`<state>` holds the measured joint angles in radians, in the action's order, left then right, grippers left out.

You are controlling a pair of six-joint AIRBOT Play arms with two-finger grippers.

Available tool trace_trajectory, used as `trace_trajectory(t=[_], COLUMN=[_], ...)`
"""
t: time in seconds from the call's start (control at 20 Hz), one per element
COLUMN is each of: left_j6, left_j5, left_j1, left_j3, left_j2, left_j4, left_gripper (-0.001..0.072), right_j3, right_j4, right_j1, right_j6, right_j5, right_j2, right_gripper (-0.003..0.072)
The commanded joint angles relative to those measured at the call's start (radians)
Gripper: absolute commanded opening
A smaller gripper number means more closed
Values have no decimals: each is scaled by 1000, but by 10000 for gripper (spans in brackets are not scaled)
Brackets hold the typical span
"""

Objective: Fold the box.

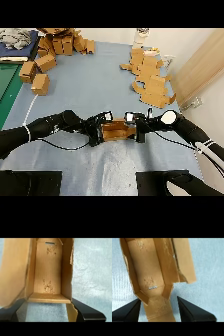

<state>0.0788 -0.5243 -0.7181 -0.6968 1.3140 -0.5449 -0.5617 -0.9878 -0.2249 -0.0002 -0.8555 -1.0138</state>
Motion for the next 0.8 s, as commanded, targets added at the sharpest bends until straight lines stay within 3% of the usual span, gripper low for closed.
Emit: trace_trajectory(t=[0.0,0.25,0.3,0.35,0.55,0.75], left_j6=[-5,-3,-3,-5,-4,79], left_j5=[2,26,27,29,27,-3], left_j1=[-8,-43,-46,-48,-48,-42], left_j3=[-1,-19,-21,-21,-21,-21], left_j2=[16,25,25,25,26,16], left_j4=[18,23,23,22,14,-101], left_gripper=[720,720,509,377,368,369], right_j3=[0,0,0,0,0,-1], right_j4=[0,0,0,0,-10,-23], right_j1=[1,1,1,1,1,13], right_j6=[0,0,1,1,1,38], right_j5=[0,0,0,-1,0,-2], right_j2=[1,1,1,1,1,38], right_gripper=[720,720,720,720,720,720])
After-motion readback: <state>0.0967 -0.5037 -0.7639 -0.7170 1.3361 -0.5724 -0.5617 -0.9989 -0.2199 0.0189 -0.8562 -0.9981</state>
